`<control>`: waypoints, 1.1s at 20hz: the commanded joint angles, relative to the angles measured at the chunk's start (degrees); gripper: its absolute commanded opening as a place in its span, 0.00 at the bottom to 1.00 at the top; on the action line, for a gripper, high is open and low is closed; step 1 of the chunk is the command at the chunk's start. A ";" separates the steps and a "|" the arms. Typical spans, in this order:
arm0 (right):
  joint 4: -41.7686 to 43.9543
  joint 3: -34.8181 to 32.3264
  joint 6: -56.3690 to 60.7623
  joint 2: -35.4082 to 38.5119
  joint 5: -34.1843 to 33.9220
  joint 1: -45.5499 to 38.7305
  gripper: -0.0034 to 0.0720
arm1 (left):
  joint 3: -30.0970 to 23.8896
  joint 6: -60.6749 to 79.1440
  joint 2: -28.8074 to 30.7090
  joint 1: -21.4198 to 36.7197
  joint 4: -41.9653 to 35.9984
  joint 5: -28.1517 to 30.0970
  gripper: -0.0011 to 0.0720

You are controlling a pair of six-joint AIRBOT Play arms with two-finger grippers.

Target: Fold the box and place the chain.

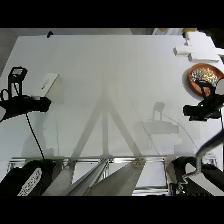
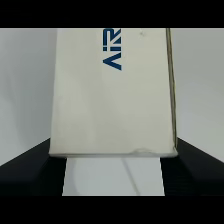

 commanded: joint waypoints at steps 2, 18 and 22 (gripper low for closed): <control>0.02 0.07 0.02 -0.02 0.02 -0.02 0.07 | -0.31 -1.66 -6.80 2.95 1.46 -2.01 0.20; 0.02 0.07 0.02 -0.02 0.02 -0.02 0.07 | -0.31 -3.04 -14.84 2.91 1.11 -6.40 0.94; 0.02 0.07 0.02 0.00 0.02 -0.02 0.07 | -0.31 -3.02 -14.80 2.89 1.14 -7.52 0.97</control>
